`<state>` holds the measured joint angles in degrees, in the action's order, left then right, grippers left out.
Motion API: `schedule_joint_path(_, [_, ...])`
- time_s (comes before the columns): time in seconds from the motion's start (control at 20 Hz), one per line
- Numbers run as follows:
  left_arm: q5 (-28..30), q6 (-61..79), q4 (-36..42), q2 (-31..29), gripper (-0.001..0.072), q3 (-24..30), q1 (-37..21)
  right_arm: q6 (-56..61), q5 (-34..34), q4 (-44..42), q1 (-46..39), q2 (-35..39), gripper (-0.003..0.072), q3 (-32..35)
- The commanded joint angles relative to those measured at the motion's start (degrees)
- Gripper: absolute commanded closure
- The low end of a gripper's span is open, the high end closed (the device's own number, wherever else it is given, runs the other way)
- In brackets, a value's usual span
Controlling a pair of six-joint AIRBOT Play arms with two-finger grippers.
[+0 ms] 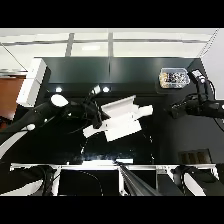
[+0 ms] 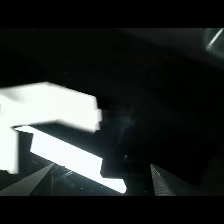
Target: Fold the box and place the chain.
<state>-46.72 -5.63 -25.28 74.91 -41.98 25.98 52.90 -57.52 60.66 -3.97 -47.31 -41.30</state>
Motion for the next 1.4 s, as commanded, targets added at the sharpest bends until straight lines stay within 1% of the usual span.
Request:
schedule_joint_path(0.0, [6.0, 10.9, -4.7, -2.6, 0.0682, 5.1, 1.1, -2.8, 0.4, 1.7, 2.6, -0.3, -0.0025, 1.3])
schedule_joint_path(0.1, [6.2, 12.5, -5.0, -1.9, 0.0683, 5.2, 1.1, -9.9, 0.2, 1.4, 7.2, -0.3, -0.0025, 4.4])
schedule_joint_path(0.2, [6.2, 13.7, -6.5, -0.7, 0.0683, 5.1, 1.1, -15.7, 2.1, 0.9, 11.9, -0.3, -0.0025, 7.6])
schedule_joint_path(0.35, [5.8, 13.7, -7.5, 1.1, 0.0682, 5.1, 1.1, -18.7, 6.3, 0.9, 17.4, -0.3, -0.0025, 10.6])
schedule_joint_path(0.65, [5.5, 17.7, -7.0, 1.1, 0.0681, 4.4, 1.1, -23.4, 9.7, 0.9, 27.3, -0.3, -0.0025, 13.3])
schedule_joint_path(0.85, [2.6, 19.2, -6.6, 1.4, 0.0681, 2.5, 1.1, -27.3, 10.4, 0.9, 29.0, -0.3, -0.0025, 14.1])
schedule_joint_path(1.0, [1.9, 19.2, -6.7, 1.9, 0.0681, 2.2, 1.1, -28.4, 9.9, 0.7, 29.0, -0.5, -0.0025, 14.4])
schedule_joint_path(1.1, [0.9, 19.2, -6.6, 3.4, 0.0681, 2.1, 1.1, -31.0, 9.5, -1.6, 29.0, -0.9, -0.0025, 14.6])
schedule_joint_path(1.25, [1.2, 19.3, -6.8, 4.7, 0.0681, 2.0, 1.8, -36.6, 8.8, -7.4, 29.0, -2.3, -0.0025, 15.0])
schedule_joint_path(1.35, [1.4, 19.3, -6.9, 4.7, 0.0681, 1.8, 1.8, -38.0, 8.3, -8.2, 29.7, -3.9, -0.0025, 15.1])
